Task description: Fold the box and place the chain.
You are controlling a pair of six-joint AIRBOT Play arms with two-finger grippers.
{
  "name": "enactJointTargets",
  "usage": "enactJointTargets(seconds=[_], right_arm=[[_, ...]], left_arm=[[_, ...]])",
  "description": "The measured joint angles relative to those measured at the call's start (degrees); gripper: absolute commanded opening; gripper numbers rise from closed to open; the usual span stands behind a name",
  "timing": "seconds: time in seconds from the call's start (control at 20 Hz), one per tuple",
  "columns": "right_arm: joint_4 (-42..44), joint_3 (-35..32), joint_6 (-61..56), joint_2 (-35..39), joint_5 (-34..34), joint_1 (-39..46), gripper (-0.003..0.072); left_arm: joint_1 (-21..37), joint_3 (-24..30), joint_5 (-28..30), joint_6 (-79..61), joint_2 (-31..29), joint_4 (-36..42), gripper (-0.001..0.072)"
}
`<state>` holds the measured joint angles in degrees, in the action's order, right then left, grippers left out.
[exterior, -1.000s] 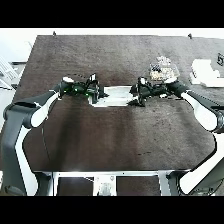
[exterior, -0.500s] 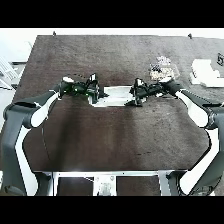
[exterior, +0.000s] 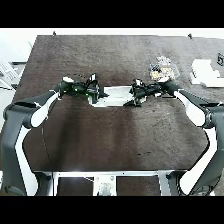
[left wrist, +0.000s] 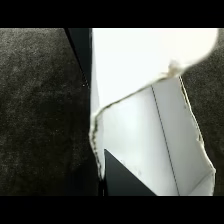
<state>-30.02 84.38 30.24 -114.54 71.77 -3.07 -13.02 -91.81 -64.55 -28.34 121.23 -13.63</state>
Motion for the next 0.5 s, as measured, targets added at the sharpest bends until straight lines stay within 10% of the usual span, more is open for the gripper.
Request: enactJointTargets(seconds=[0.5], right_arm=[[-0.3, 2.1, -1.7, -1.7, 4.3, 0.0, 0.0657]], left_arm=[[0.0, 0.0, -0.1, 0.0, 0.0, 0.0, 0.0022]])
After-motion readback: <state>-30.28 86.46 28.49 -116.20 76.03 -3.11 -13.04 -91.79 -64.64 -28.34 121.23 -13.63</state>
